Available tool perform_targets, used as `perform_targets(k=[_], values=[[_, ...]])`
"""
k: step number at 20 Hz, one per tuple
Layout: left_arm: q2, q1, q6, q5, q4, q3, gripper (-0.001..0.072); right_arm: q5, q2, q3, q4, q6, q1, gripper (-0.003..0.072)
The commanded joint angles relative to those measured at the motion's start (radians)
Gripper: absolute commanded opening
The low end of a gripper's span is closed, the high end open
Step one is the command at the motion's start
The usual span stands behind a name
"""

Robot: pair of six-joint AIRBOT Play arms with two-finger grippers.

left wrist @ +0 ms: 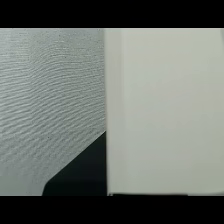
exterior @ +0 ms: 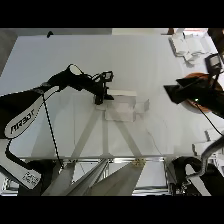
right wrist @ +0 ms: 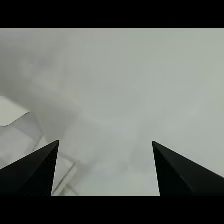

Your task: Fold the box and place the chain.

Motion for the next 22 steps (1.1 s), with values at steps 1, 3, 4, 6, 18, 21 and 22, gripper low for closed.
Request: perform_targets(k=[1, 3, 4, 6, 18, 21, 22], values=[[0.000, 0.000, 0.000, 0.000, 0.000, 0.000, 0.0015, 0.101, 0.010, 0.001, -0.060, -0.282, 0.211, 0.0647], [0.000, 0.000, 0.000, 0.000, 0.000, 0.000, 0.0015, 0.136, 0.009, 0.000, -0.170, -0.289, 0.317, 0.0647], [0.000, 0.000, 0.000, 0.000, 0.000, 0.000, 0.0015, 0.154, 0.005, 0.000, -0.232, -0.289, 0.363, 0.0653], [0.000, 0.000, 0.000, 0.000, 0.000, 0.000, 0.0015, 0.159, -0.017, -0.001, -0.309, -0.288, 0.428, 0.0657], [0.000, -0.001, 0.000, -0.004, 0.000, 0.000, 0.0015, -0.043, -0.345, -0.050, -0.131, -0.614, 0.373, 0.0675], [0.000, 0.000, 0.000, -0.003, 0.000, 0.000, 0.0015, -0.076, -0.412, -0.050, -0.068, -0.741, 0.315, 0.0676], [0.000, 0.000, 0.000, -0.003, 0.000, 0.000, 0.0015, -0.092, -0.432, -0.050, -0.042, -0.775, 0.311, 0.0677]])
